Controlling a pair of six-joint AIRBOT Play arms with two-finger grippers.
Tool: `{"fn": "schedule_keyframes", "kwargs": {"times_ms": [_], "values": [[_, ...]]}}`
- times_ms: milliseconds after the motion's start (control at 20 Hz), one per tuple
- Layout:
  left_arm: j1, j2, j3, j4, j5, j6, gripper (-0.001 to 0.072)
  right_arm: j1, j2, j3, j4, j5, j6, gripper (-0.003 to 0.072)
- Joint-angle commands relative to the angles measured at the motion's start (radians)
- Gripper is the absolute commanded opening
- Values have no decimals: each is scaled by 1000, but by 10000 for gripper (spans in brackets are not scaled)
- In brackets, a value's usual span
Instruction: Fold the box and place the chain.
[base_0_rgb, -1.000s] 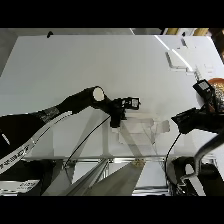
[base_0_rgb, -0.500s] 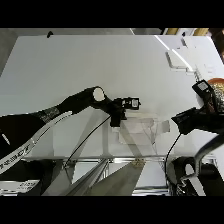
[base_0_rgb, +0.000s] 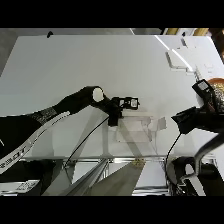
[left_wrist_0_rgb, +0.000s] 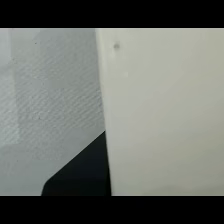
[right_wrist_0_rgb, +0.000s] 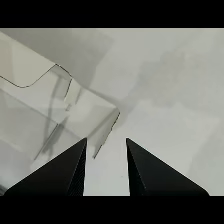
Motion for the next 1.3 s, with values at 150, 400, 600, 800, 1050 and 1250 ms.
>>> {"fn": "schedule_keyframes", "kwargs": {"times_ms": [150, 400, 600, 800, 1050, 1250], "values": [[0, -13, 1, -3, 21, -19, 2, 1, 0, 0, 0, -4, -5, 280], [0, -13, 1, -2, 20, -19, 5, 1, 0, 0, 0, -5, -5, 280], [0, -13, 1, -2, 20, -19, 5, 1, 0, 0, 0, -4, -5, 280], [0, -13, 1, -2, 20, -19, 7, 1, 0, 0, 1, -5, -5, 280], [0, -13, 1, -2, 20, -19, 8, 95, 0, 0, -5, -5, -60, 280], [0, -13, 1, -2, 20, -19, 8, 131, -8, 0, -8, -4, -86, 280]]}}
